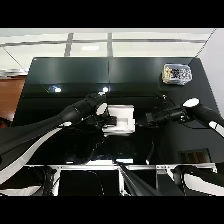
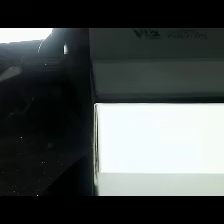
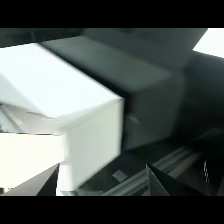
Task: Fold the box and place the chain.
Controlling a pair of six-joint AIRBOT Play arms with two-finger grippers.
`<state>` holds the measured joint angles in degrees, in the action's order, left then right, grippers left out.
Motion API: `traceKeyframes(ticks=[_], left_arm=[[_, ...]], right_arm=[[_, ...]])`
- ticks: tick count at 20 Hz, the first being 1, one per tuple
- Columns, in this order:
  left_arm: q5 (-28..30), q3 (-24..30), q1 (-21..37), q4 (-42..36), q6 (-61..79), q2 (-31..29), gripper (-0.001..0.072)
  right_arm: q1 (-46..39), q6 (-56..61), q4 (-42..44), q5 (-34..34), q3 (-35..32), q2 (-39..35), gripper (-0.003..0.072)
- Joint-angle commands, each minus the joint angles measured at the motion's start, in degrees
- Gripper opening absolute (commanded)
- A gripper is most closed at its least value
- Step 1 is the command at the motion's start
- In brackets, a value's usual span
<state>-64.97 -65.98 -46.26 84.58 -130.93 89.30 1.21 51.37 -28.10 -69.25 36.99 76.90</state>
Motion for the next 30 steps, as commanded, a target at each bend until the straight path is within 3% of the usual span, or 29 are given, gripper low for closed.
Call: traceKeyframes(ticks=[1, 2, 3, 4, 6, 19, 25, 30], left_arm=[[0.07, -0.07, 0.11, 0.02, 0.02, 0.00, 0.0025], [0.04, -0.07, 0.11, 0.02, 0.02, 0.00, 0.0025], [0.02, -0.07, 0.11, 0.02, 0.02, 0.00, 0.0025], [0.04, -0.07, 0.11, 0.02, 0.02, 0.00, 0.0025], [0.02, -0.04, 0.11, 0.02, 0.02, 0.00, 0.0025], [0.22, -0.07, 0.11, 0.02, 0.02, 0.00, 0.0025], [0.22, -0.04, 0.11, 0.02, 0.04, 0.00, 0.0024], [0.24, -0.07, 0.11, 0.02, 0.02, 0.00, 0.0025]], right_arm=[[3.67, 1.66, -0.72, -2.16, 3.82, 0.24, 0.0603], [5.16, 2.91, -0.92, -1.07, 4.46, 0.24, 0.0579], [6.71, 4.17, -1.18, 0.15, 5.14, 0.24, 0.0465], [8.22, 6.05, -1.38, 1.49, 5.81, 0.24, 0.0457], [10.93, 10.21, -4.35, 3.39, 7.67, 0.24, 0.0248], [28.72, 48.28, -36.63, 12.28, 15.17, 0.35, 0.0241], [37.18, 65.57, -53.75, 6.93, 21.44, 4.13, 0.0241], [38.34, 72.11, -56.24, 7.08, 21.86, 5.64, 0.0241]])
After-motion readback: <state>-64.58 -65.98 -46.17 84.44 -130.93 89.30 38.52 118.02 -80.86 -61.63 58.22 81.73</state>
